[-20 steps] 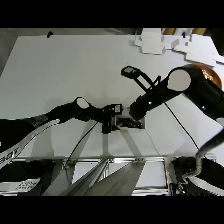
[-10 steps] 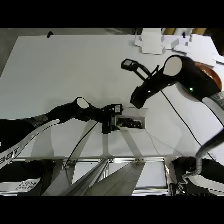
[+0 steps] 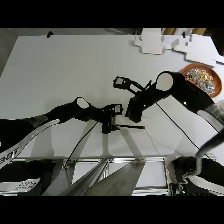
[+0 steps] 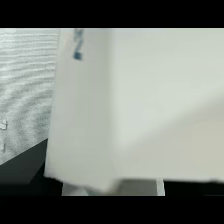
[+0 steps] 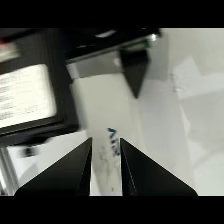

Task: Fold the box and place the chain.

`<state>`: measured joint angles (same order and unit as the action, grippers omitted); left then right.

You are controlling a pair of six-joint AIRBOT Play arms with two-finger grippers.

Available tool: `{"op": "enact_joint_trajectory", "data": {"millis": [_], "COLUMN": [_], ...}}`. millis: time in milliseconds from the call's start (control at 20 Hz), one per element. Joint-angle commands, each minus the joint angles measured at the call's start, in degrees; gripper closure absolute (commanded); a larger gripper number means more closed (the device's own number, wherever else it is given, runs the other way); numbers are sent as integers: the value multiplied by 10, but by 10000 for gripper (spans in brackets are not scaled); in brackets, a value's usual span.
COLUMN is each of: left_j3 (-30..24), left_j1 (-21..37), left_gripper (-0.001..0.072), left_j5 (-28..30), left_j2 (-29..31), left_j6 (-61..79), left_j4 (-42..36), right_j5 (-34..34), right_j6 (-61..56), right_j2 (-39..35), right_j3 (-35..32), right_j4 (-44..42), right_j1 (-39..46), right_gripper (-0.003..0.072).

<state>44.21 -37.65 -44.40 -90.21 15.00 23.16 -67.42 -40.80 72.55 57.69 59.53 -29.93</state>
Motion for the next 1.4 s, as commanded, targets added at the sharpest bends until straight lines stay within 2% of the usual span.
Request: {"op": "enact_joint_trajectory", "data": {"millis": [0, 50, 100, 350, 550, 600, 700, 750, 850, 1150, 1350], "left_j3": [0, 0, 0, 0, 0, 0, 0, 0, 0, 0, 0], "left_j1": [0, 0, 0, 0, 0, 0, 0, 0, 0, 0, 0], "left_gripper": [498, 498, 498, 498, 498, 498, 498, 498, 498, 498, 498], "left_j5": [0, 0, 0, 0, 0, 0, 0, 0, 0, 0, 0], "left_j2": [0, 0, 0, 0, 0, 0, 0, 0, 0, 0, 0], "left_j6": [0, 0, 0, 0, 0, 0, 0, 0, 0, 0, 0], "left_j4": [0, 0, 0, 0, 0, 0, 0, 0, 0, 0, 0], "right_j5": [22, 26, 34, 43, 64, 69, 78, 81, 81, 100, 129], "right_j6": [37, 38, 38, 53, 51, 46, 35, 33, 33, 34, 34], "right_j2": [-30, -30, -30, -30, -30, -30, -30, -30, -32, -62, -62], "right_j3": [-44, -54, -60, -63, -63, -63, -63, -63, -63, -63, -111], "right_j4": [-2, -2, 1, 14, 72, 75, 71, 71, 71, 71, 61], "right_j1": [-15, -19, -22, -37, -37, -37, -37, -37, -37, -37, -37], "right_gripper": [464, 390, 365, 349, 352, 354, 434, 434, 497, 512, 511]}}
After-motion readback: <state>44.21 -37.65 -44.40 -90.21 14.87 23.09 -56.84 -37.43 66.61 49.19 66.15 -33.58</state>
